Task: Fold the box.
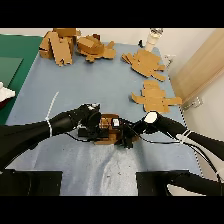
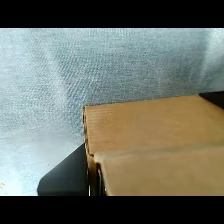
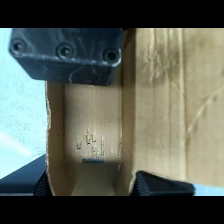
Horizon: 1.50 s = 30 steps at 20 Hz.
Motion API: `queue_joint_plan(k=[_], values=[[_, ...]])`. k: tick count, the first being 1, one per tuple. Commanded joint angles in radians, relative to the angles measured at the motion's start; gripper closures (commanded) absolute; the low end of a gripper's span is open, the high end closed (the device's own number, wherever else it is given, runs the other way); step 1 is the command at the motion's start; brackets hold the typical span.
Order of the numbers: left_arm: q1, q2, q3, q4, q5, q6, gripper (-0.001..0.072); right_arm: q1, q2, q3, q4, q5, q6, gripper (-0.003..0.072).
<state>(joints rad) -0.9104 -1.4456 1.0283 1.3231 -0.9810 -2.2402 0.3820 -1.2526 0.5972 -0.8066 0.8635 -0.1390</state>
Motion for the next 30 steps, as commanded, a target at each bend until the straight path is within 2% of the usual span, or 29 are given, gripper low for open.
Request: queue_joint_plan(k=[1,2,3,4,13,22,27,30], values=[[0.000,0.000,0.001,-0.016,0.110,0.006,0.0699,0.000,0.000,0.000,0.000,0.000,-0.001,0.0219],[0.000,0.000,0.001,-0.019,0.117,0.007,0.0674,0.000,0.000,0.000,0.000,0.000,-0.001,0.0219],[0.000,0.000,0.001,-0.020,0.121,0.006,0.0368,0.000,0.000,0.000,0.000,0.000,-0.001,0.0219],[0.000,0.000,0.001,-0.023,0.120,-0.003,0.0198,0.000,0.000,0.000,0.000,0.000,-0.001,0.0219],[0.009,0.043,0.001,-0.018,0.110,-0.005,0.0196,0.000,0.000,0.000,0.000,0.000,-0.001,0.0219],[0.039,0.066,0.001,-0.014,0.025,0.002,0.0197,0.000,0.000,0.000,-0.001,0.000,-0.001,0.0219],[0.039,0.137,0.001,0.004,0.005,0.026,0.0197,0.000,-0.001,0.000,-0.001,0.000,-0.001,0.0219],[0.051,0.159,0.001,0.041,-0.054,0.026,0.0197,0.000,-0.001,0.000,-0.001,0.000,-0.001,0.0219]])
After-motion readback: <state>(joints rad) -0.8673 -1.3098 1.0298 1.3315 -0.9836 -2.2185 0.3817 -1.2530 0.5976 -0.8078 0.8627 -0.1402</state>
